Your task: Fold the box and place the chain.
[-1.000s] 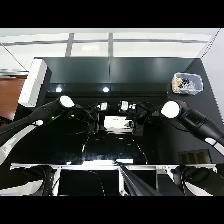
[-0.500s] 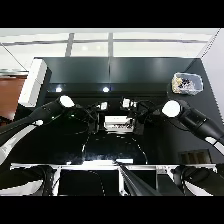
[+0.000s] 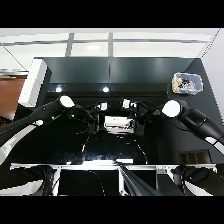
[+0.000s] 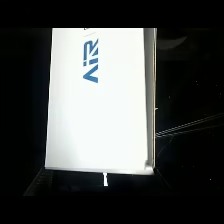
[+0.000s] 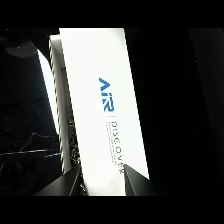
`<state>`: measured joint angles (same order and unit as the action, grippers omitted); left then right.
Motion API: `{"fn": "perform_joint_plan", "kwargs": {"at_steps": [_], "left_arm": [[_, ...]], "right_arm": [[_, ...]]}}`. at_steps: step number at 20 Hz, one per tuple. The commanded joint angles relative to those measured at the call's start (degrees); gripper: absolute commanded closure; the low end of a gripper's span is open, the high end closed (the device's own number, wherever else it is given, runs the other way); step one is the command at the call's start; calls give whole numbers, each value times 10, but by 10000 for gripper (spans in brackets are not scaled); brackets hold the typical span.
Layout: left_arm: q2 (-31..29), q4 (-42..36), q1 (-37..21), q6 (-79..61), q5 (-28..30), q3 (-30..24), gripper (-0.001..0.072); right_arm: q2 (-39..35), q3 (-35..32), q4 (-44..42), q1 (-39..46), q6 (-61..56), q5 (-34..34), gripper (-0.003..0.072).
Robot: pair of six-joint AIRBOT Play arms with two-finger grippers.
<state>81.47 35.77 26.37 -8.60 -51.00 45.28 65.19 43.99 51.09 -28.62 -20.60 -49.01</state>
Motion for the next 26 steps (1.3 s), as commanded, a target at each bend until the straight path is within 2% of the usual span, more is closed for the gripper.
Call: {"fn": "perform_joint_plan", "kwargs": {"at_steps": [1, 2, 26], "left_arm": [[0, 0, 0, 0, 1, 0, 178], [0, 0, 0, 0, 1, 0, 178], [0, 0, 0, 0, 2, 0, 177]], "right_arm": [[0, 0, -1, 0, 0, -3, 357], [0, 0, -1, 0, 0, -3, 294], [8, 0, -15, -1, -4, -21, 300]]}}
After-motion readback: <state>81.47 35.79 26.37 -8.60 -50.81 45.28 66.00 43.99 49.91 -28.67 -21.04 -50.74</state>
